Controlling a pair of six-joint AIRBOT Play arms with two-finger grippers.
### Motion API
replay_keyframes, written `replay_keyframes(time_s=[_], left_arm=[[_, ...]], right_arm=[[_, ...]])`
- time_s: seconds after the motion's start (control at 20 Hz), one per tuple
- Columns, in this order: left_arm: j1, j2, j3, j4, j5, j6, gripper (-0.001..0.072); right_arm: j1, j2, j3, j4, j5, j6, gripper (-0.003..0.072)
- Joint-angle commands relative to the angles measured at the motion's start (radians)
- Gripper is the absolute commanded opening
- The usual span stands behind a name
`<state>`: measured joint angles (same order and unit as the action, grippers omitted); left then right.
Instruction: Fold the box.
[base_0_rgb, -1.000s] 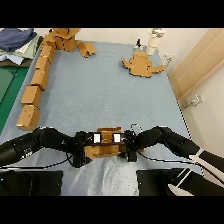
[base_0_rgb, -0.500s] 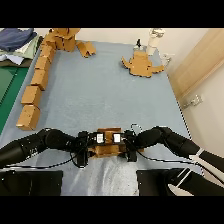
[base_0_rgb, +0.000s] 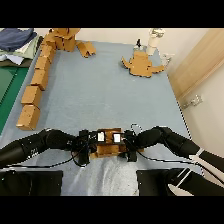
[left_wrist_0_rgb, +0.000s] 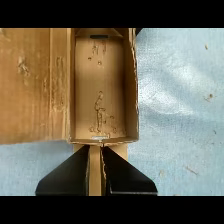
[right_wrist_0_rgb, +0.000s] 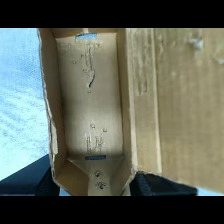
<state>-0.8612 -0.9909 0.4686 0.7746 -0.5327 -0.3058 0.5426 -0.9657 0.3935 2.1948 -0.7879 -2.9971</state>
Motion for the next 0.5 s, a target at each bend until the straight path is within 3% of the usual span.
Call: replay_keyframes(time_s=[0.0, 0.45], left_arm=[[-0.003, -0.016, 0.001, -0.056, 0.014, 0.003, 0.0106], [-0.05, -0.038, 0.0, -0.061, 0.133, 0.003, 0.0109]], right_arm=[[0.001, 0.001, 0.0, 0.0, 0.0, 0.0, 0.0505], [0.001, 0.001, 0.0, 0.0, 0.001, 0.0, 0.0505]])
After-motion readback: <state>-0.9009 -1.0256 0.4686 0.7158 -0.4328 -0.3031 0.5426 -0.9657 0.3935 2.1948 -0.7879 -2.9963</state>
